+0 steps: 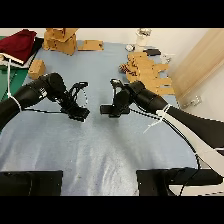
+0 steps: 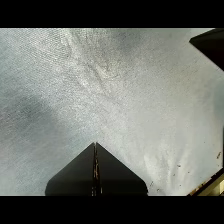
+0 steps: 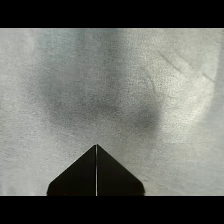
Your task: Fold the box.
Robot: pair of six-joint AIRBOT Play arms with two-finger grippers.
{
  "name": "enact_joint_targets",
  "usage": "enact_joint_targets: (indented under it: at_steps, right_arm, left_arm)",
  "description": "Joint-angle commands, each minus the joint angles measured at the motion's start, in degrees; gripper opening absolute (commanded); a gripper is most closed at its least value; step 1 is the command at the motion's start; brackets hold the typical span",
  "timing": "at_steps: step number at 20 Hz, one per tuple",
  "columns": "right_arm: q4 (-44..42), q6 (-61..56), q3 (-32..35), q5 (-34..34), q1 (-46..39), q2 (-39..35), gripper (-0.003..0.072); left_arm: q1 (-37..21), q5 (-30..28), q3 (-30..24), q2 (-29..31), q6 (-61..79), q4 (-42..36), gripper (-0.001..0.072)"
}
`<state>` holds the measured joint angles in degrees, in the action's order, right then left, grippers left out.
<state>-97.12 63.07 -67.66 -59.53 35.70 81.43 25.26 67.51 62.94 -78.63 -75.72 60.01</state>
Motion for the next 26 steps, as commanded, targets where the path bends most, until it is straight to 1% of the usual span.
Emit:
enact_joint_targets:
  at_steps: [1, 4, 5, 6, 8, 9, 10, 11, 12, 13, 14, 15, 16, 17, 18, 19, 21, 26]
  right_arm:
    - [0.0, 0.0, 0.0, 0.1, 0.0, 0.0, 0.0005]
    - [-0.1, 0.0, -0.2, -0.8, -0.2, 0.0, 0.0006]
    - [1.8, 0.0, -0.9, -2.1, -1.4, 0.0, 0.0005]
    - [4.0, 0.0, -2.0, -5.1, -3.6, 0.0, 0.0005]
    - [11.3, 0.5, -4.7, -12.0, -11.9, 0.0, 0.0005]
    - [14.4, 2.4, -5.4, -13.8, -17.2, 0.0, 0.0005]
    - [16.6, 5.3, -5.9, -14.1, -23.9, 0.0, 0.0017]
    - [17.0, 7.9, -5.9, -13.1, -31.1, 0.1, 0.0237]
    - [16.0, 10.4, -5.9, -10.5, -38.0, 0.2, 0.0474]
    - [12.8, 13.4, -6.0, -6.5, -44.9, 0.5, 0.0507]
    - [6.3, 18.3, -6.1, -1.5, -52.1, 1.3, 0.0507]
    - [-2.0, 23.6, -6.4, 2.6, -58.5, 2.3, 0.0507]
    - [-12.2, 28.7, -6.8, 5.8, -64.6, 3.8, 0.0507]
    - [-21.4, 33.9, -7.5, 7.9, -69.2, 5.5, 0.0507]
    - [-28.1, 38.7, -8.7, 9.0, -72.9, 7.7, 0.0507]
    - [-30.8, 41.4, -10.2, 9.2, -75.1, 9.8, 0.0507]
    - [-30.9, 44.8, -13.7, 9.4, -76.6, 14.3, 0.0506]
    - [-32.8, 49.2, -20.6, 7.8, -73.8, 22.5, 0.0506]
  left_arm:
    - [0.0, 0.0, 0.0, 0.0, 0.0, 0.0, 0.0012]
    - [0.0, 0.0, 0.0, 0.0, 0.0, 0.0, 0.0012]
    - [0.0, 0.0, 0.0, 0.0, 0.0, 0.0, 0.0012]
    - [0.0, 0.0, 0.0, 0.0, 0.0, 0.0, 0.0012]
    - [0.0, 0.0, 0.0, 0.0, 0.0, 0.0, 0.0012]
    - [0.0, 0.0, 0.0, 0.0, 0.0, 0.0, 0.0012]
    - [0.1, 0.0, 0.0, 0.0, 0.0, 0.0, 0.0012]
    - [0.1, 0.0, 0.0, 0.0, 0.0, 0.0, 0.0012]
    - [0.1, 0.0, 0.0, 0.0, 0.0, 0.0, 0.0012]
    - [0.1, 0.0, 0.0, 0.0, 0.0, 0.0, 0.0012]
    - [0.1, 0.0, 0.0, 0.0, 0.0, 0.0, 0.0012]
    - [0.1, 0.0, 0.0, 0.0, 0.0, 0.0, 0.0012]
    - [0.1, 0.0, 0.0, 0.0, 0.0, 0.0, 0.0012]
    - [0.1, 0.0, 0.0, 0.0, 0.0, 0.0, 0.0012]
    - [0.1, 0.0, 0.0, 0.0, 0.0, 0.0, 0.0012]
    - [0.1, 0.0, 0.0, 0.0, 0.0, 0.0, 0.0012]
    - [0.1, 0.0, 0.0, 0.0, 0.0, 0.0, 0.0012]
    - [0.1, 0.0, 0.0, 0.0, 0.0, 0.0, 0.0012]
